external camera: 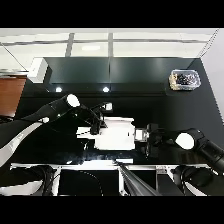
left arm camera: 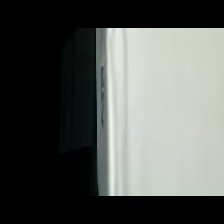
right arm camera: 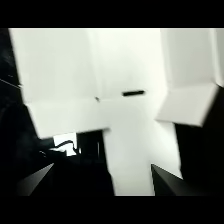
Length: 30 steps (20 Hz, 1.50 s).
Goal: Fold the box and place the chain.
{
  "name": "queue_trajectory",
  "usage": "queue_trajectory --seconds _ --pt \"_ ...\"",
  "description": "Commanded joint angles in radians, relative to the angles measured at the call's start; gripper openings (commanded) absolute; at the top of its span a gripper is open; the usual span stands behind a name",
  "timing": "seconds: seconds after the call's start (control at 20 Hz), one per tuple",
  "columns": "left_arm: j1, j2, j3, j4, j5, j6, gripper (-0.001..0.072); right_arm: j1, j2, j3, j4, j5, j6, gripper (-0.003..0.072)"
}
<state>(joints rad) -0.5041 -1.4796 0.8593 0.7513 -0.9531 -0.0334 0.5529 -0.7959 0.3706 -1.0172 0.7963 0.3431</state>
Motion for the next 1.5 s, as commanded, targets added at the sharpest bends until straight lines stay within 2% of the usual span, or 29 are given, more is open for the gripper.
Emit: queue_trajectory --seconds 0.0,0.4,0.55,0.95,1.15,1.45 --pt "0.001 -0.001 0.000 0.000 -0.005 0.000 0.0026 0.080 -0.005 -0.010 0.040 -0.037 -0.011 0.0712" --pt "0.001 -0.001 0.002 0.000 -0.005 0.000 0.0026 0.148 -0.074 -0.011 0.082 -0.109 -0.011 0.0712" --pt "0.001 -0.001 0.002 -0.001 -0.001 0.000 0.0026 0.148 -0.101 -0.011 0.139 -0.149 -0.048 0.0712" --pt "0.001 -0.001 0.002 -0.001 0.000 0.000 0.0026 0.147 -0.106 -0.009 0.240 -0.240 -0.055 0.0712" --pt "0.001 -0.001 0.002 -0.001 -0.001 0.000 0.0026 0.134 -0.091 0.010 0.227 -0.232 -0.036 0.0712" --pt "0.000 -0.001 0.002 -0.004 -0.001 0.000 0.0025 0.035 -0.089 0.072 0.149 -0.208 -0.037 0.0712"
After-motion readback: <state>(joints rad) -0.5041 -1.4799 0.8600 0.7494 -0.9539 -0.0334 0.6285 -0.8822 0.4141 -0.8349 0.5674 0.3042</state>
